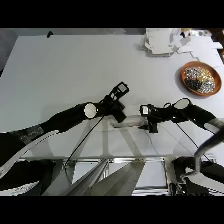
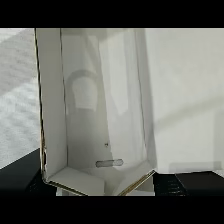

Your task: Fold the box and place the chain.

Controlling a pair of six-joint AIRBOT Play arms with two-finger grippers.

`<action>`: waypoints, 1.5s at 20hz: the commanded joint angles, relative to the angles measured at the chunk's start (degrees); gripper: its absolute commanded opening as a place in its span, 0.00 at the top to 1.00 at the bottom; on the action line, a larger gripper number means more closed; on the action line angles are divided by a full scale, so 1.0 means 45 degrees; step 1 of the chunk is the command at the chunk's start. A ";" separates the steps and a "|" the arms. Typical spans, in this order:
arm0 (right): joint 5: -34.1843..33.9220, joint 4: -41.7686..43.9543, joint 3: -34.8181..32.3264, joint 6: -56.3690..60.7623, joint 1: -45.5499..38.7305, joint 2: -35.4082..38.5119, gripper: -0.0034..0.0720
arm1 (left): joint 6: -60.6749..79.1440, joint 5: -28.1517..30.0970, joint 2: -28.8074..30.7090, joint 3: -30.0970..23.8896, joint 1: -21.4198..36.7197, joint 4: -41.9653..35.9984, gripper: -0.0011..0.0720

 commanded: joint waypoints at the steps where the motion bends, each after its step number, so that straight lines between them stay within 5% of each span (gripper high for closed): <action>1: -0.0053 0.0044 0.0015 0.0010 -0.0005 0.0015 0.50 | 0.0015 -0.1613 0.1209 0.0000 0.0000 0.2293 0.98; 5: -0.0053 0.0044 0.0015 0.0010 -0.0005 0.0015 0.50 | -0.0019 -0.4464 0.3249 0.0000 0.0000 0.5804 0.98; 8: -0.0053 0.0044 0.0015 0.0010 -0.0005 0.0015 0.50 | -0.0019 -0.7203 0.3609 0.0000 0.0136 0.7572 0.97; 10: -0.0058 0.0039 0.0015 0.0010 -0.0005 0.0015 0.50 | -0.0010 -0.7830 0.3434 -0.0097 0.0257 0.7650 0.81; 11: -0.0053 0.0044 0.0015 0.0010 -0.0005 0.0015 0.50 | 0.0000 -0.7728 0.3337 -0.0194 0.0301 0.7684 0.69; 14: -0.0053 0.0039 0.0015 0.0010 -0.0005 0.0015 0.50 | 0.0049 -0.6800 0.3060 -0.0680 0.0665 0.7699 0.62; 16: -0.0058 0.0044 0.0015 0.0010 -0.0005 0.0015 0.50 | 0.0355 -0.6305 0.2793 -0.1001 0.1005 0.7621 0.44; 21: -0.0053 0.0039 0.0015 0.0010 -0.0005 0.0015 0.50 | 0.3638 -0.5401 0.1705 -0.1049 0.1273 0.5887 0.42; 30: -0.0053 0.0039 0.0015 0.0010 -0.0005 0.0015 0.50 | 0.3818 -0.4711 0.1088 -0.1049 0.1156 0.4231 0.42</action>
